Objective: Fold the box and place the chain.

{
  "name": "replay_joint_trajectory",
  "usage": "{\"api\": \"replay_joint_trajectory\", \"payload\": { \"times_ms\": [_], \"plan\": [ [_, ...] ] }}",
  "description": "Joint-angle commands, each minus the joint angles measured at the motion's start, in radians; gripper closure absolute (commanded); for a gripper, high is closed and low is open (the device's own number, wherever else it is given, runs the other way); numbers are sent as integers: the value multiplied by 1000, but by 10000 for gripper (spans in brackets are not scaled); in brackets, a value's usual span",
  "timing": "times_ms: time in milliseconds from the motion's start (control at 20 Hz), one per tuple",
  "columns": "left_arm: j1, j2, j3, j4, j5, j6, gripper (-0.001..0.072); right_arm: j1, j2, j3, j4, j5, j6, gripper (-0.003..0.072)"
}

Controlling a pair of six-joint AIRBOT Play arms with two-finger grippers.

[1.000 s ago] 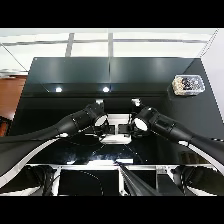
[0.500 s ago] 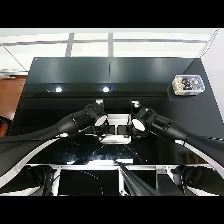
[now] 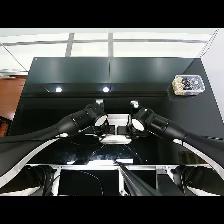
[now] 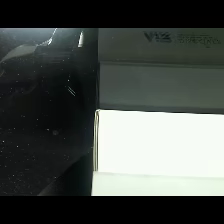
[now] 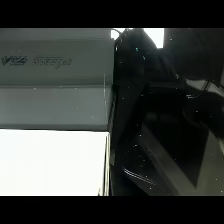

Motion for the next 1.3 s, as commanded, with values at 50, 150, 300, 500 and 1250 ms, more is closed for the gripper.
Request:
{"api": "replay_joint_trajectory", "payload": {
  "times_ms": [50,150,300,500,1250],
  "plan": [
    [0,0,0,0,0,0,680,1,-1,0,2,0,-1,634],
    [0,0,0,0,0,0,680,1,-1,0,1,3,-1,475],
    [0,0,0,0,0,0,680,1,-1,1,1,3,-1,500],
    [0,0,0,0,0,0,680,1,-1,1,-2,-5,-16,637],
    [0,0,0,0,-3,0,679,-172,496,8,-380,258,-163,208]
  ]
}}
